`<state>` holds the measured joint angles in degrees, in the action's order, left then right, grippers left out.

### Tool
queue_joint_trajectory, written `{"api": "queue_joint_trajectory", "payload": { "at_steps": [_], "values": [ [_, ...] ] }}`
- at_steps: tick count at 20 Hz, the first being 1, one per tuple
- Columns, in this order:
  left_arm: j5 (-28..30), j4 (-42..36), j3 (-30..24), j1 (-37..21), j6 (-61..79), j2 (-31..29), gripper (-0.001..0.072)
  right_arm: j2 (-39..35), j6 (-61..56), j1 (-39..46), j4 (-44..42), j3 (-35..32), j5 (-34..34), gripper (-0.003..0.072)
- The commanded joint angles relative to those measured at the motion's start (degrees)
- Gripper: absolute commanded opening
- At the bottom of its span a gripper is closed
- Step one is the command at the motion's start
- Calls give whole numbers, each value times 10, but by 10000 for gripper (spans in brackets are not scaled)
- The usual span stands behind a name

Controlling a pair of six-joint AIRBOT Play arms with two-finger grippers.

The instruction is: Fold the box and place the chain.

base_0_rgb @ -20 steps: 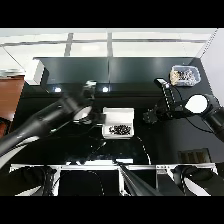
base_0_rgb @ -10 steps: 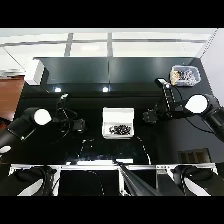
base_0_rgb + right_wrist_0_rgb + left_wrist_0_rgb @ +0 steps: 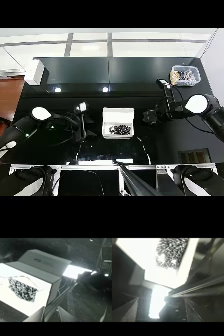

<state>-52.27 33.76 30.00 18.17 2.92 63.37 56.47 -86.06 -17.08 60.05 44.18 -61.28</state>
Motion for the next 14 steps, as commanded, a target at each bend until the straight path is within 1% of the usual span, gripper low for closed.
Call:
{"api": "queue_joint_trajectory", "payload": {
  "at_steps": [1, 3, 5, 6, 10, 14],
  "values": [
    [53, 7, 2, 43, 161, 24, 720, 0, -12, 0, 0, 0, -2, 201],
    [68, 0, 2, 69, 169, 39, 720, 0, -16, 0, -2, 0, -2, 201],
    [103, -13, 2, 92, 168, 48, 719, 0, -18, -2, -4, 0, -2, 201],
    [108, -19, 4, 97, 168, 53, 719, 0, -18, -5, -4, 0, -2, 201],
    [102, -30, 15, 96, 168, 81, 718, 0, -18, -13, -7, 0, -2, 201],
    [100, -33, 22, 96, 160, 86, 717, 0, -18, -12, -6, 0, -1, 201]
  ]
}}
